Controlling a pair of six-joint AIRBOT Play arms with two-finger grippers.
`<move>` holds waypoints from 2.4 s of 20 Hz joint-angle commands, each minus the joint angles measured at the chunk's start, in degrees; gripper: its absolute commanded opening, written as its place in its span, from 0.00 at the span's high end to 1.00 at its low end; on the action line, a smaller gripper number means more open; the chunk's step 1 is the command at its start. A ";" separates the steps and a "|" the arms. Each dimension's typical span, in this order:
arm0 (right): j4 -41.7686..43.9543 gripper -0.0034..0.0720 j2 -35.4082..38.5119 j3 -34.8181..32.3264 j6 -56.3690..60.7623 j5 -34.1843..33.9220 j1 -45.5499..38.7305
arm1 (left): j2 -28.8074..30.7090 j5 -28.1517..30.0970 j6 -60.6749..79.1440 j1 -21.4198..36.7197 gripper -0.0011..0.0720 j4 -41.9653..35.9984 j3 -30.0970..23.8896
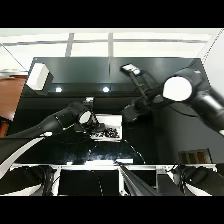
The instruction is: Fold the box and place the chain.
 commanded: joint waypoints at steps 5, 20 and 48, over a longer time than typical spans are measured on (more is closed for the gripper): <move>-7.45 0.41 4.50 -2.58 0.09 0.20 -7.15 | -0.33 1.97 -1.60 0.92 0.95 0.02 2.03; -15.45 0.01 4.50 -3.34 2.84 0.83 -8.39 | 15.17 -16.57 45.83 8.00 0.03 2.23 3.45; -18.97 0.02 4.50 -12.70 3.52 2.12 -14.36 | 12.52 -3.96 141.90 40.50 0.02 -46.21 -16.90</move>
